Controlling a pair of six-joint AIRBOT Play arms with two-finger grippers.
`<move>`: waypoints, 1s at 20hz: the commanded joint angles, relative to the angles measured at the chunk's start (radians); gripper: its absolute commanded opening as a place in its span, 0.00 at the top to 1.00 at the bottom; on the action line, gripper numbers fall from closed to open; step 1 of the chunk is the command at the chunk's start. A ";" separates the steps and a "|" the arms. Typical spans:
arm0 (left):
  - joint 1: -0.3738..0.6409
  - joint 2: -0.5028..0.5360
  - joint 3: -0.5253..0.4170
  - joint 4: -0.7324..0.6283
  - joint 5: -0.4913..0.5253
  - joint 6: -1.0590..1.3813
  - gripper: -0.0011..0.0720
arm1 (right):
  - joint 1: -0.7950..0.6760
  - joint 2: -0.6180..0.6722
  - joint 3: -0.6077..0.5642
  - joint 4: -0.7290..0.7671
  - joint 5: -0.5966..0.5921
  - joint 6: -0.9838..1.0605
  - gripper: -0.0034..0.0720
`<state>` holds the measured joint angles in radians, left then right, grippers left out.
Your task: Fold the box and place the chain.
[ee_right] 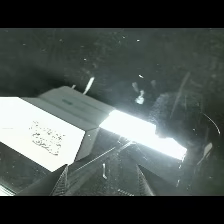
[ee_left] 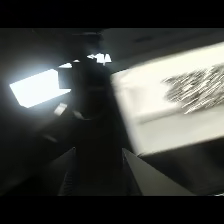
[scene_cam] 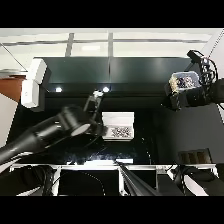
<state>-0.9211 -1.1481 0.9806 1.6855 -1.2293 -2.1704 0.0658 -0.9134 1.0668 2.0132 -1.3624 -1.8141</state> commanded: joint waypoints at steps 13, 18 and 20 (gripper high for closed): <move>0.401 0.212 -0.280 -0.374 0.181 1.094 0.02 | -0.003 0.000 0.000 -0.031 0.061 0.051 0.29; 0.758 0.180 -0.270 -0.823 0.122 1.441 0.02 | -0.003 0.000 -0.026 -0.032 0.069 0.066 0.29; 0.893 0.180 -0.272 -1.002 0.071 1.617 0.03 | -0.003 -0.001 -0.060 -0.032 0.078 0.085 0.29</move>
